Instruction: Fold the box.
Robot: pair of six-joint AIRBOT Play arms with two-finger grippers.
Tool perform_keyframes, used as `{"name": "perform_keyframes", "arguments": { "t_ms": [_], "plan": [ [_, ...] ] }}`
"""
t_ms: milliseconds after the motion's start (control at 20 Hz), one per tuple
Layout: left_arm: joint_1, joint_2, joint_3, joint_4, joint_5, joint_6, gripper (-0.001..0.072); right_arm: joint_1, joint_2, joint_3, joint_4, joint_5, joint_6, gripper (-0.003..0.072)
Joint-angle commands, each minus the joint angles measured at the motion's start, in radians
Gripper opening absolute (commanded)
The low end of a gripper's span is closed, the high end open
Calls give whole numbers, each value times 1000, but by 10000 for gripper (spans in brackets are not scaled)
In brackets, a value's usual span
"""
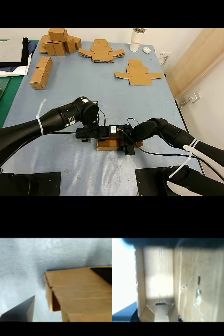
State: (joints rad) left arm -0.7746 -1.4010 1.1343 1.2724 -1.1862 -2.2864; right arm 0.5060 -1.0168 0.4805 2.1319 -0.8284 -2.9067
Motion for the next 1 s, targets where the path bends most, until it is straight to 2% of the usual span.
{"name": "perform_keyframes", "arguments": {
  "t_ms": [0, 400, 600, 750, 900, 950],
  "plan": [
    [45, 1, 1, -77, -46, 77, 490, 0, 0, 0, 0, 0, 0, 514],
    [156, 1, 1, -246, -59, 212, 490, 0, 0, 0, 0, 0, 0, 514],
    [243, 1, 1, -315, -123, 294, 489, 0, 0, 0, 0, 0, 0, 514],
    [319, 1, 1, -319, -188, 336, 474, 0, 0, 0, 0, 0, 0, 514],
    [404, 1, 1, -318, -240, 410, 209, 0, 0, 0, 0, 0, 0, 514],
    [431, 0, 1, -318, -248, 469, 80, 0, 0, 0, 0, 0, 0, 514]
  ]
}}
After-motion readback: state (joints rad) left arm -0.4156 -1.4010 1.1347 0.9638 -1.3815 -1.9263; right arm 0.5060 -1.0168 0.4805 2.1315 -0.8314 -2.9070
